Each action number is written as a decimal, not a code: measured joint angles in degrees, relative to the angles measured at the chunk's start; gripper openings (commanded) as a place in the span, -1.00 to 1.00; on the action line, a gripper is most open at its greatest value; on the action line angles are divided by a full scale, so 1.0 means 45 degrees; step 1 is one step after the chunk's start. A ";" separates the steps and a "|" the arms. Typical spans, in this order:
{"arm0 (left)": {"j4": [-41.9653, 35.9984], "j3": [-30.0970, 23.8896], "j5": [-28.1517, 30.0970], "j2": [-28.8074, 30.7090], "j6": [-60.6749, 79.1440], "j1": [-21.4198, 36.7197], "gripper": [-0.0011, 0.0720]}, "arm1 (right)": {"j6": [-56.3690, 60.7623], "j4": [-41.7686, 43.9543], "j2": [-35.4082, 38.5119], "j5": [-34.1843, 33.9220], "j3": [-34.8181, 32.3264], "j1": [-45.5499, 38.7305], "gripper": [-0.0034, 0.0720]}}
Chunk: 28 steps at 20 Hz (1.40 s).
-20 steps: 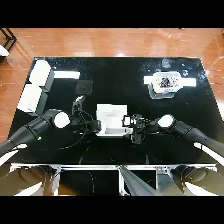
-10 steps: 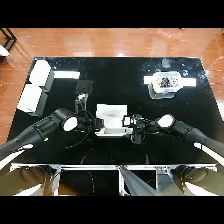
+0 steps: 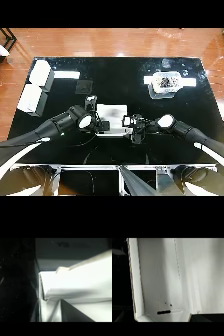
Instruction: Fold the box and place the chain.
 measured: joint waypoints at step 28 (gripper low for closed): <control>0.0427 0.0233 -0.0840 -0.0223 -0.0418 -0.0078 -0.04 | 0.0000 -0.0034 0.0000 0.0029 0.0000 0.0000 -0.13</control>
